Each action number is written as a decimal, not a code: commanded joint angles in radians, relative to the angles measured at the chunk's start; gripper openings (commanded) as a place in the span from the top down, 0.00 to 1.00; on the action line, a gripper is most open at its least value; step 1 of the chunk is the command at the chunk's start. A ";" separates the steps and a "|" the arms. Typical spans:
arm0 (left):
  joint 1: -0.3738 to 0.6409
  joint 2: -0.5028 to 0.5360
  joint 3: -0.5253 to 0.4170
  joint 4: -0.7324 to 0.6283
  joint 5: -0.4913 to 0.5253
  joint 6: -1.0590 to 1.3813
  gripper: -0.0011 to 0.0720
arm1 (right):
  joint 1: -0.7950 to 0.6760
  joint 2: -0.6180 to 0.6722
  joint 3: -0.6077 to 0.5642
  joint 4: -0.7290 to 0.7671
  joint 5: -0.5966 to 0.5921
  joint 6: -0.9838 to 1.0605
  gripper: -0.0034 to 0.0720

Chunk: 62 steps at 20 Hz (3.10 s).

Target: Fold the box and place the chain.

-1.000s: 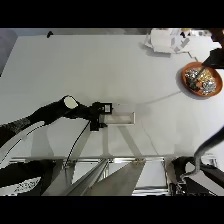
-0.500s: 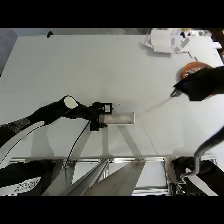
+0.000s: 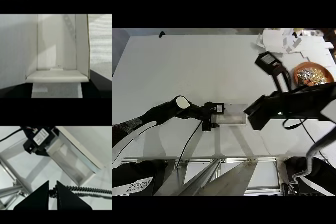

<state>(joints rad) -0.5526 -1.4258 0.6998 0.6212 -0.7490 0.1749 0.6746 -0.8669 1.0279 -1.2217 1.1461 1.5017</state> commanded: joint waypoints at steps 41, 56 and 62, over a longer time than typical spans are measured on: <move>0.000 0.000 0.000 0.000 -0.003 0.000 0.70 | -0.607 -0.409 -0.155 -0.270 -0.081 0.035 0.61; 0.000 0.000 0.000 0.000 -0.003 0.000 0.70 | -0.607 -0.529 -0.156 -0.226 -0.172 0.010 0.61; 0.000 0.000 0.000 0.000 -0.003 0.000 0.70 | -0.599 -0.521 -0.156 -0.110 -0.143 -0.059 0.61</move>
<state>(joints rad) -0.5526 -1.4258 0.6998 0.6212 -0.7525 0.1749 0.0727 -1.3903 0.8722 -1.3701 0.9970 1.4685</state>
